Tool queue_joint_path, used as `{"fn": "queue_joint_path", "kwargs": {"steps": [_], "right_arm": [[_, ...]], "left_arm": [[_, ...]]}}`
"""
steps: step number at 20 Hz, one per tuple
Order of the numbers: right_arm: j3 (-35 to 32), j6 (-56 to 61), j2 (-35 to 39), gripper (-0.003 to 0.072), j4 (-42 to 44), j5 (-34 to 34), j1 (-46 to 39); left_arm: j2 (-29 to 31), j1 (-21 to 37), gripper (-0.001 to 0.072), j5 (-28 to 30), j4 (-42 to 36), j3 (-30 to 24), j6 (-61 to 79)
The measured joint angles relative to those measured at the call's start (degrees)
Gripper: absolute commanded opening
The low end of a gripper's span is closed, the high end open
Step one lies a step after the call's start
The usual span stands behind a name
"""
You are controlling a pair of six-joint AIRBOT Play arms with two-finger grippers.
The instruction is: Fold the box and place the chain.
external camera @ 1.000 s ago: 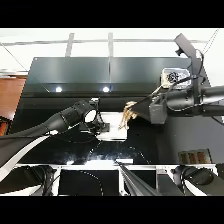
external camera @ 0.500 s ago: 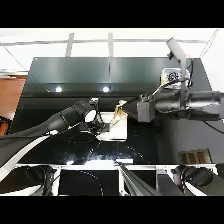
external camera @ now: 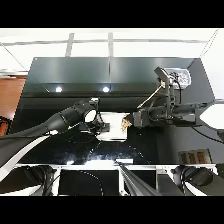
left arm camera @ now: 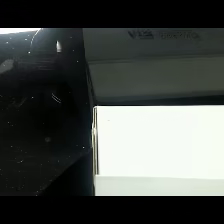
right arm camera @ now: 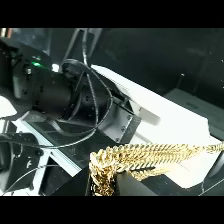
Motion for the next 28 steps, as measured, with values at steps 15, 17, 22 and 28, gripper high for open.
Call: {"fn": "queue_joint_path", "kwargs": {"steps": [15,17,22,28], "right_arm": [[-2.8,0.63,-7.82,0.0442,1.03,-4.35,4.33],[-2.8,0.87,-7.78,0.0441,-0.76,-3.08,1.68],[-3.5,5.6,-7.96,0.072,-18.56,-2.43,-8.55],[-0.96,14.34,-18.56,0.072,-37.55,-10.19,-18.86]], "left_arm": [[0.0,-0.04,0.0031,-0.07,0.02,0.0,0.0],[0.0,-0.07,0.0031,-0.02,0.02,0.0,-0.09],[0.0,-0.07,0.0031,-0.07,0.0,0.0,-0.04],[0.0,-0.07,0.0031,-0.11,-0.02,0.0,0.02]]}}
